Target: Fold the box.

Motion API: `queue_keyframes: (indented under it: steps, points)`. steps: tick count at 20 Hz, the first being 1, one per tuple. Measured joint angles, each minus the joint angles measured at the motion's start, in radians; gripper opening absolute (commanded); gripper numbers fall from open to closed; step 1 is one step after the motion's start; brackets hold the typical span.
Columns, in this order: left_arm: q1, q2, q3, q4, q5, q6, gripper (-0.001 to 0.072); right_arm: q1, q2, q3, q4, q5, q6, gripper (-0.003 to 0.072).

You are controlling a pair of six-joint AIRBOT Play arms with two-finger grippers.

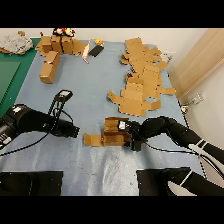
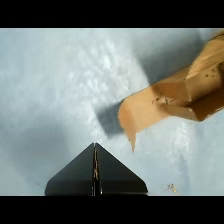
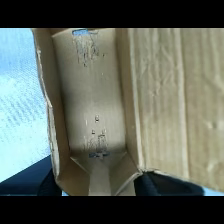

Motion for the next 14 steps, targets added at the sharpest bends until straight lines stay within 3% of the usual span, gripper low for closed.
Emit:
queue_keyframes:
  steps: [6, 14]
  points:
    - [0.004, -0.085, -0.113, -0.174, 0.062, -0.067, 0.0012, 0.000, 0.000, 0.000, 0.000, 0.000, 0.000, 0.0530]
    - [-0.045, -0.214, -0.140, -0.402, 0.232, 0.030, 0.0012, 0.000, 0.000, 0.000, 0.000, 0.000, 0.000, 0.0530]
